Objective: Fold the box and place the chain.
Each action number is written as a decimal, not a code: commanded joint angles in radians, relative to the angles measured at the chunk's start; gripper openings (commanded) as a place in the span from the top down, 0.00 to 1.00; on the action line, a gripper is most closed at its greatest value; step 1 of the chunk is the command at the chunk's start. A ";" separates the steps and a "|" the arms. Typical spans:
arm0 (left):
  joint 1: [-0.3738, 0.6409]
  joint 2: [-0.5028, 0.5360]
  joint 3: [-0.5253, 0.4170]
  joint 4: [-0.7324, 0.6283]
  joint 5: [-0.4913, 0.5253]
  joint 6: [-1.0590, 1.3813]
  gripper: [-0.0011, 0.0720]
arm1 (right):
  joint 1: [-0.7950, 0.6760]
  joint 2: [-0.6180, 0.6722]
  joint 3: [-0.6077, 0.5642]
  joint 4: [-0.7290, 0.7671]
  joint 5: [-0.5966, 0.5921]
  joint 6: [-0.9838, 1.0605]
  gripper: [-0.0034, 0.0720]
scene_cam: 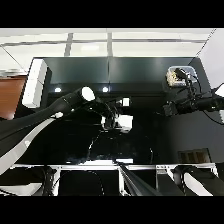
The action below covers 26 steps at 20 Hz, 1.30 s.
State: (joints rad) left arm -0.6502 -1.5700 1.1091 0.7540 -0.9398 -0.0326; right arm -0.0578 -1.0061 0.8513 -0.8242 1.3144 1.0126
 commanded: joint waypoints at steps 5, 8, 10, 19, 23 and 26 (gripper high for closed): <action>-0.074 0.002 0.002 0.210 0.097 -0.177 0.22 | 0.000 0.001 0.000 0.000 -0.002 0.000 0.94; -0.066 0.041 0.037 0.351 0.037 -0.513 0.54 | 0.000 0.001 0.000 0.000 0.003 0.001 0.94; -0.041 0.098 0.058 0.496 -0.058 -0.705 0.54 | 0.000 0.001 0.000 0.000 0.004 0.001 0.94; 0.484 0.420 -0.068 0.939 -0.574 -1.391 0.54 | 0.000 0.001 -0.009 0.002 0.010 0.001 0.94; 0.858 0.559 -0.224 0.936 -0.507 -1.405 0.54 | 0.000 0.001 -0.048 0.001 0.005 0.000 0.94; 1.091 0.584 -0.250 0.919 -0.418 -1.380 0.53 | 0.000 0.001 -0.067 0.001 -0.001 0.001 0.94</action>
State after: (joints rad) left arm 0.2192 -1.0336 0.9047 1.6752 -1.4239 -1.4014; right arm -0.0578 -1.0061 0.8021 -0.8230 1.3190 1.0134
